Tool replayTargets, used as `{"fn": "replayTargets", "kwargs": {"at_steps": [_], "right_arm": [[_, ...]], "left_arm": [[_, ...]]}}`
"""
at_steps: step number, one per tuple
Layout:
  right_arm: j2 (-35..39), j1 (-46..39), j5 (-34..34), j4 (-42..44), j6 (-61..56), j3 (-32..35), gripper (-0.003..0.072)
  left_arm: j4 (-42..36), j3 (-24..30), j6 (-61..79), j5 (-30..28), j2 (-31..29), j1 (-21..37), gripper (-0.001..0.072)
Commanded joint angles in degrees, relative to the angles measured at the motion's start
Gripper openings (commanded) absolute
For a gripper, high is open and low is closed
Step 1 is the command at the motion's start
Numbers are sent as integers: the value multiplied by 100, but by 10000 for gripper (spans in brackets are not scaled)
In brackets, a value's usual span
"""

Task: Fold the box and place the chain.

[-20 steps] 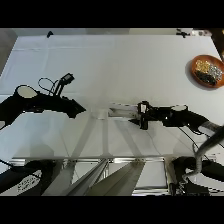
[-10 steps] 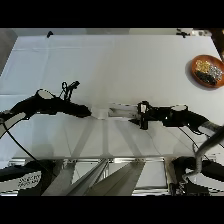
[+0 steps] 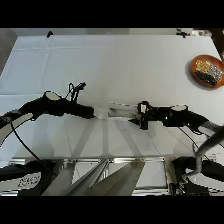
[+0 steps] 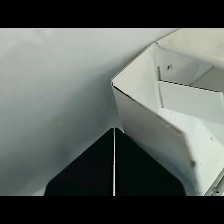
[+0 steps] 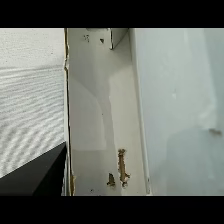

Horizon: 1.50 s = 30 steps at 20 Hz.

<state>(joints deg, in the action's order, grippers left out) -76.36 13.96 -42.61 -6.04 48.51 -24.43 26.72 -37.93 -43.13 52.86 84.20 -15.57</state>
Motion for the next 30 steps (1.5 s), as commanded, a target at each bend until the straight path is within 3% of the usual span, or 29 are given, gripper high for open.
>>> {"fn": "replayTargets", "kwargs": {"at_steps": [1, 5, 9, 17, 19, 27, 29, 30], "right_arm": [[4, 2, -2, 4, -2, 2, 413], [4, 2, -2, 2, 0, 2, 413], [4, 2, -2, 4, 0, 2, 413], [4, 2, -2, 2, -2, 2, 413], [4, 2, -2, 4, -2, 2, 413], [4, 2, -2, 2, -2, 2, 413], [4, 2, -2, 2, -2, 2, 413], [4, 2, -2, 4, -2, 2, 413]], "left_arm": [[-492, 0, 640, 236, 4, -85, 10], [-673, 0, 1001, 535, -20, -90, 21], [-684, 0, 1252, 662, -127, -96, 154], [-1283, 0, 1875, 1069, -192, -151, 169], [-1279, 0, 1875, 1049, -190, -275, 289], [-1276, 0, 1703, 498, -190, -667, 299], [-1257, 0, 1572, 433, -190, -667, 453], [-1220, 0, 1574, 433, -190, -667, 470]]}}
